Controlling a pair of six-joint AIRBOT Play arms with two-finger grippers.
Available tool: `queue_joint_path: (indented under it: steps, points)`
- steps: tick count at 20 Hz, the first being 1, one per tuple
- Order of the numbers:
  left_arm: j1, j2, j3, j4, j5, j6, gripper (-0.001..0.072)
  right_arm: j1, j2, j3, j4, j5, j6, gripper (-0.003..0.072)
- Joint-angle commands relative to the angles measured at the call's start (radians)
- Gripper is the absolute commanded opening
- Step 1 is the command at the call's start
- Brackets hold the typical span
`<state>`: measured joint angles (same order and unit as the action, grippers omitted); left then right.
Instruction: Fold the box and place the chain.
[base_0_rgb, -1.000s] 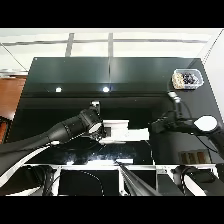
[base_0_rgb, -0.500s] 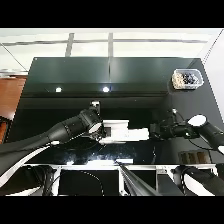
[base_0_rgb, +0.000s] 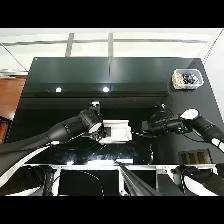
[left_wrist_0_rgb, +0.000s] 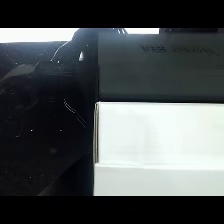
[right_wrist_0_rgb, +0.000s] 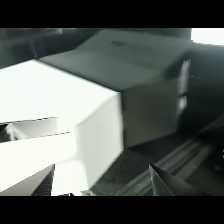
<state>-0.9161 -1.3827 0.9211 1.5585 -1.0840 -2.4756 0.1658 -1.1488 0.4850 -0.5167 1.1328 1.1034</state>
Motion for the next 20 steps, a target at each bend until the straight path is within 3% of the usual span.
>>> queue_joint_path:
  steps: [1, 4, 5, 6, 11, 12, 16, 17, 20]
  points:
    - [0.001, 0.000, 0.000, 0.000, 0.000, 0.000, 0.0030, 0.084, -0.002, 0.052, 0.010, -0.006, -0.020, 0.0706]
    - [0.001, 0.000, 0.000, 0.001, 0.001, 0.000, 0.0030, 0.183, -0.002, 0.061, -0.024, -0.137, 0.099, 0.0688]
    - [0.001, 0.000, 0.000, 0.000, 0.002, 0.000, 0.0030, 0.225, -0.002, 0.064, -0.057, -0.185, 0.158, 0.0605]
    - [0.001, 0.000, 0.000, 0.000, 0.002, 0.000, 0.0030, 0.265, -0.003, 0.069, -0.097, -0.219, 0.216, 0.0597]
    - [0.001, 0.000, 0.000, 0.000, 0.001, 0.000, 0.0030, 0.445, -0.003, 0.157, -0.456, -0.305, 0.550, 0.0596]
    - [0.001, 0.000, 0.000, 0.000, 0.001, 0.000, 0.0030, 0.468, -0.003, 0.175, -0.503, -0.309, 0.607, 0.0545]
    - [0.001, 0.000, 0.000, 0.001, 0.006, 0.000, 0.0030, 0.540, -0.024, 0.240, -0.723, -0.271, 0.887, 0.0521]
    - [0.001, 0.000, 0.000, 0.001, 0.007, 0.000, 0.0030, 0.551, -0.041, 0.257, -0.742, -0.249, 0.909, 0.0396]
    - [0.001, 0.000, 0.000, 0.001, 0.006, 0.000, 0.0030, 0.586, -0.087, 0.314, -0.779, -0.211, 0.974, 0.0325]
